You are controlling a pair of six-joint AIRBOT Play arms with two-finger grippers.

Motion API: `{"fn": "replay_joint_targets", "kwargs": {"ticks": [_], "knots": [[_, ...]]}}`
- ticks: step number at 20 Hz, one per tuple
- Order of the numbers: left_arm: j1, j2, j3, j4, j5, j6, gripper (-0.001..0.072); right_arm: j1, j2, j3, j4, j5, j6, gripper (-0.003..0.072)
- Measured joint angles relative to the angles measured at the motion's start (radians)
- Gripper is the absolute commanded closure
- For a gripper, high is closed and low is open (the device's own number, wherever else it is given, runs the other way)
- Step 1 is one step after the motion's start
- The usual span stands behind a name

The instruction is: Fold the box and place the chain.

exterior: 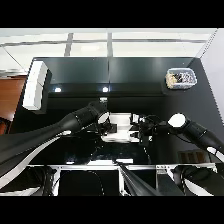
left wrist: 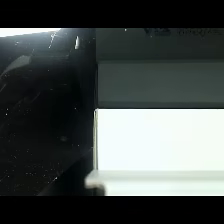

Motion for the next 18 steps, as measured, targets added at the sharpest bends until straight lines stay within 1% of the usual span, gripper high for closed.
{"fn": "replay_joint_targets", "kwargs": {"ticks": [5, 6, 7, 8, 9, 10, 11, 12, 13, 14, 15, 18], "knots": [[0.0, 0.0, 0.0, -0.003, 0.005, 0.0, 0.0682, 0.005, -0.006, -0.001, 0.019, -0.012, 0.0, 0.0453], [0.0, 0.0, 0.0, -0.003, 0.005, 0.0, 0.0682, 0.005, -0.007, -0.002, 0.02, -0.013, 0.0, 0.0287], [0.0, 0.0, 0.0, -0.004, 0.008, 0.0, 0.0681, 0.006, -0.007, -0.002, 0.024, -0.014, 0.0, 0.0206], [0.0, 0.0, 0.0, -0.006, 0.011, -0.001, 0.0681, 0.006, -0.007, -0.002, 0.024, -0.016, 0.0, 0.0286], [0.0, 0.0, 0.0, -0.005, 0.011, -0.001, 0.0682, 0.006, -0.007, -0.002, 0.024, -0.019, 0.0, 0.0458], [0.0, 0.0, 0.0, -0.005, 0.007, -0.001, 0.0681, 0.006, -0.008, -0.002, 0.022, -0.024, 0.0, 0.0423], [0.0, 0.0, 0.0, -0.005, 0.007, -0.001, 0.0681, 0.006, -0.008, -0.002, 0.023, -0.027, 0.0, 0.0262], [0.0, 0.0, 0.0, -0.005, 0.008, -0.001, 0.0682, 0.006, -0.008, -0.002, 0.023, -0.023, 0.0, 0.0259], [0.0, 0.0, 0.0, -0.005, 0.007, 0.0, 0.0682, 0.006, -0.008, -0.002, 0.023, -0.024, 0.0, 0.0467], [0.0, 0.0, 0.0, -0.004, 0.006, 0.0, 0.0681, 0.006, -0.008, -0.002, 0.021, -0.027, 0.0, 0.06], [0.0, 0.0, 0.0, -0.005, 0.006, 0.001, 0.0681, 0.006, -0.008, -0.002, 0.02, -0.033, 0.001, 0.0663], [0.0, 0.0, 0.0, -0.006, 0.006, 0.002, 0.0681, 0.002, 0.003, -0.001, 0.016, -0.029, 0.03, 0.0665]]}}
